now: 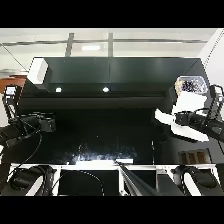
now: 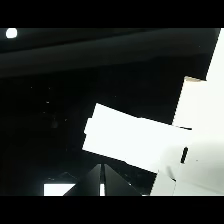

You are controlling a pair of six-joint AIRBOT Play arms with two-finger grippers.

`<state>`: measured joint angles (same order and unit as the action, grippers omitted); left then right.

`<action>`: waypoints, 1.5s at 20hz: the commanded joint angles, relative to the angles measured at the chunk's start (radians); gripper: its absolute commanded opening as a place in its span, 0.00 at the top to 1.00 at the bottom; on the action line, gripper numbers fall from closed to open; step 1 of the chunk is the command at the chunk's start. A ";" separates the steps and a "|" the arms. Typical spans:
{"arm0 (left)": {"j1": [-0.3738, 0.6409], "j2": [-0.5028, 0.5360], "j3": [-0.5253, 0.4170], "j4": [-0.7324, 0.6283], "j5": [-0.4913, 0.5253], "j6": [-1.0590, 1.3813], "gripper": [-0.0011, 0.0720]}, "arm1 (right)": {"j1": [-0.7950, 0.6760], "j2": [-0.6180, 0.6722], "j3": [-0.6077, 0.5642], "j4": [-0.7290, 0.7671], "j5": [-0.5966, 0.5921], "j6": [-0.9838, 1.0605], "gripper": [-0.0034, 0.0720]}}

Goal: Fold the box and place the chain.

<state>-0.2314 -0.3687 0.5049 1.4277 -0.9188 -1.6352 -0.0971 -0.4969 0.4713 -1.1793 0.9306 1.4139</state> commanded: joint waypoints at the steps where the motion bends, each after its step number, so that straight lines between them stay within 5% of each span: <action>1: 0.000 0.000 0.000 0.000 0.000 0.000 0.95 | 0.000 0.001 -0.001 0.000 0.000 0.000 0.90; 15: 0.000 0.000 0.000 0.000 0.005 0.000 0.94 | 0.000 0.001 -0.001 0.000 -0.002 0.000 0.90; 19: 0.000 0.001 -0.001 -0.001 0.172 0.000 0.94 | 0.000 0.001 -0.001 0.001 -0.117 0.001 0.90; 20: 0.000 0.001 -0.002 -0.013 0.202 0.000 0.94 | 0.000 0.000 -0.001 0.000 -0.136 0.001 0.86; 21: 0.000 0.000 -0.002 -0.024 0.230 0.000 0.94 | -0.001 0.000 -0.001 -0.005 -0.160 0.001 0.37; 22: 0.000 0.001 -0.001 -0.028 0.253 0.000 0.85 | -0.001 -0.002 -0.001 -0.027 -0.183 0.014 0.02; 24: 0.000 -0.001 -0.001 -0.055 0.262 -0.006 0.03 | -0.034 -0.012 0.004 -0.232 -0.211 0.130 0.02; 27: 0.000 -0.005 -0.001 -0.084 0.245 -0.011 0.02 | -0.288 -0.085 0.017 -0.612 -0.228 0.380 0.02; 30: 0.000 -0.017 -0.001 -0.104 0.228 -0.011 0.02 | -0.670 -0.247 0.048 -0.517 -0.292 0.375 0.02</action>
<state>-0.2314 -0.3771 0.5037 1.3518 -0.6834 -1.6455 -0.4927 -0.6319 0.4953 -1.6356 0.6914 1.7096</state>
